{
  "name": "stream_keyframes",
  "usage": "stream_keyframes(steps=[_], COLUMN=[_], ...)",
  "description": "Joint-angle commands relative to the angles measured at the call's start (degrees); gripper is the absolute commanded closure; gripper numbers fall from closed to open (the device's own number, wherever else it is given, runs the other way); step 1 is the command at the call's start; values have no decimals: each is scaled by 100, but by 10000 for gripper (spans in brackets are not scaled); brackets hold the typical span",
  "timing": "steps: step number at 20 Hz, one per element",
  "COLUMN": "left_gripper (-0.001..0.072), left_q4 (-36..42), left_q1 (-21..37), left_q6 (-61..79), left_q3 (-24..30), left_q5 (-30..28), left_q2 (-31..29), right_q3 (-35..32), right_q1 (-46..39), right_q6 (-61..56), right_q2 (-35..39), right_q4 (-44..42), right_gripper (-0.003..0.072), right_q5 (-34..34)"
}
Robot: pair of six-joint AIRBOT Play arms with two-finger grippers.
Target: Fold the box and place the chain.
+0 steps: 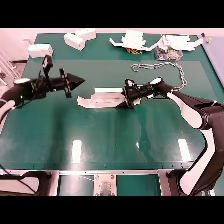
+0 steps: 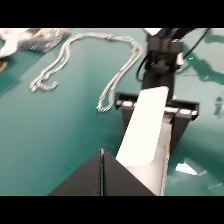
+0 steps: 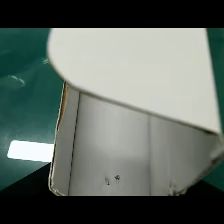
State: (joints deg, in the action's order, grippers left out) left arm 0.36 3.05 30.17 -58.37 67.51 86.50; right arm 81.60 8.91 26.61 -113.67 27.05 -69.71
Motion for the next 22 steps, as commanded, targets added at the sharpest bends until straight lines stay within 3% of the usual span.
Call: stream_keyframes(steps=[1,5,9,17,22], left_gripper=[697,692,692,692,692], left_q4=[258,-389,-474,-444,-468], left_q1=[-225,-789,-848,-848,-1027], left_q6=[192,179,13,-297,-334], left_q3=[855,907,743,-507,-1250], left_q5=[-1097,-1150,-1034,-352,-428], left_q2=[-282,-195,-48,903,1399], right_q3=[0,0,0,0,0], right_q1=[2,4,-2,-2,-2], right_q6=[0,-2,0,0,0], right_q2=[-4,-4,-4,-4,-4], right_q4=[0,0,2,0,2], right_gripper=[106,106,106,106,106], right_q5=[-4,-4,-2,-2,-2])
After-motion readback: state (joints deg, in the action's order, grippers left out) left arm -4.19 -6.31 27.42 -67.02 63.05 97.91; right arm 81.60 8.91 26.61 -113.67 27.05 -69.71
